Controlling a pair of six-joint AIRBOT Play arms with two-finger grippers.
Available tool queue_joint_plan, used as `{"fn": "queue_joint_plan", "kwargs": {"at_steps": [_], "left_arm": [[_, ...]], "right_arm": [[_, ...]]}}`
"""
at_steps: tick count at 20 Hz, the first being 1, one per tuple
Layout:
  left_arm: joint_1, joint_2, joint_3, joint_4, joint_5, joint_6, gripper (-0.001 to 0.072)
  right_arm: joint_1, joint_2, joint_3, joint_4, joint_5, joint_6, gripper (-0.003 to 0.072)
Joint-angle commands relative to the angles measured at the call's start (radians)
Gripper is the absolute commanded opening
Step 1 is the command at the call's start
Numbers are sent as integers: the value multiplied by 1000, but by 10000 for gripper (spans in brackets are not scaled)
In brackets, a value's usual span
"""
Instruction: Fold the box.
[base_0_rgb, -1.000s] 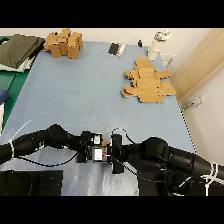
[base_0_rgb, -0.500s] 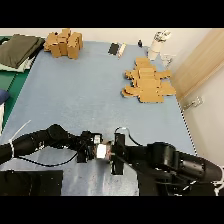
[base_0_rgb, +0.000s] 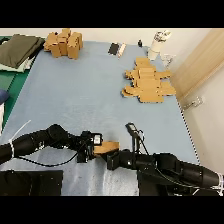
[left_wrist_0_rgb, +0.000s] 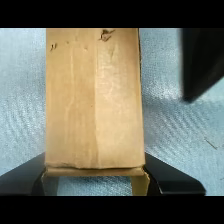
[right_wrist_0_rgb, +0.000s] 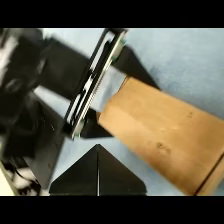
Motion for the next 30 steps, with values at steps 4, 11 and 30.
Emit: {"fn": "queue_joint_plan", "kwargs": {"at_steps": [4, 11, 30], "left_arm": [[0, 0, 0, 0, 0, 0, 523], [0, 1, 0, 0, 0, 0, 523], [0, 0, 0, 0, 0, 0, 523]], "right_arm": [[-16, -84, -81, 39, 241, 207, 2], [-15, -122, -81, 24, 197, 206, 2], [-356, 46, 344, -493, -1130, 203, 2]]}}
